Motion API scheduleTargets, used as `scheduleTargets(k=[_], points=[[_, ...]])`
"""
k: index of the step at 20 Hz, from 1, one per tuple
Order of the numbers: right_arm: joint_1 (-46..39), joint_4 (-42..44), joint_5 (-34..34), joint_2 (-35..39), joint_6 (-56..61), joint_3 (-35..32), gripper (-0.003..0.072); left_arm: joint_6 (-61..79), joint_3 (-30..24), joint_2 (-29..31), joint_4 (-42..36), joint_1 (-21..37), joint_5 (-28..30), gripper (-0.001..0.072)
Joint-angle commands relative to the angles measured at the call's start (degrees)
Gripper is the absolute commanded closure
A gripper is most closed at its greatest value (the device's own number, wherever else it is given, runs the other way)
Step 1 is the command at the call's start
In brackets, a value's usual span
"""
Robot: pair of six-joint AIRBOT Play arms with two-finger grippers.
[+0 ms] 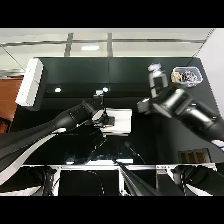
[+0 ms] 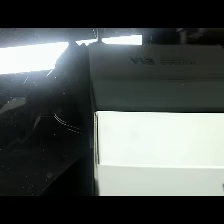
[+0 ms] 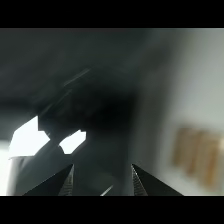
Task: Fold the box and place the chain.
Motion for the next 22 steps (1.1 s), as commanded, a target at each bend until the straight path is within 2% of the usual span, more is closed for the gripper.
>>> scheduleTargets(k=[1,2,5,6,7,9,12,14,15,18,22], points=[[-10.6,-16.3,-8.9,2.9,-0.9,-3.7,0.0134,0.0,0.0,0.0,0.0,0.0,-0.2,0.0681],[-16.2,-14.0,-15.9,2.4,-0.9,-5.5,-0.0023,0.0,0.0,0.0,0.0,0.0,-0.3,0.0681],[-34.5,-0.6,-34.0,-3.8,-0.9,-5.4,-0.0022,0.0,0.0,0.0,0.0,0.0,-0.4,0.0681],[-39.1,2.6,-36.3,-7.1,-0.9,-2.8,-0.0022,0.0,0.0,0.0,0.0,0.0,-0.3,0.0681],[-43.3,5.7,-35.5,-11.7,-1.5,1.5,-0.0022,0.0,0.0,0.0,0.0,0.0,0.0,0.0681],[-49.1,11.5,-28.7,-22.2,-6.5,13.0,-0.0022,0.0,0.0,0.0,0.0,0.0,0.0,0.0681],[-54.1,18.9,-16.3,-37.8,-10.7,32.5,-0.0014,0.0,0.0,0.0,0.0,0.0,-0.3,0.0681],[-55.6,21.7,-12.3,-45.8,-13.3,42.8,-0.0013,0.0,0.0,0.0,0.0,0.0,-0.2,0.0681],[-55.9,22.2,-11.9,-48.7,-14.5,46.6,0.0072,0.0,0.0,0.0,0.0,0.0,-0.2,0.0681],[-56.0,22.8,-12.2,-53.9,-18.2,53.2,0.0092,0.0,0.0,0.0,0.0,0.0,-0.2,0.0681],[-56.1,22.6,-13.6,-56.0,-18.9,53.2,0.0092,0.0,0.0,0.0,0.0,0.0,-0.2,0.0681]])
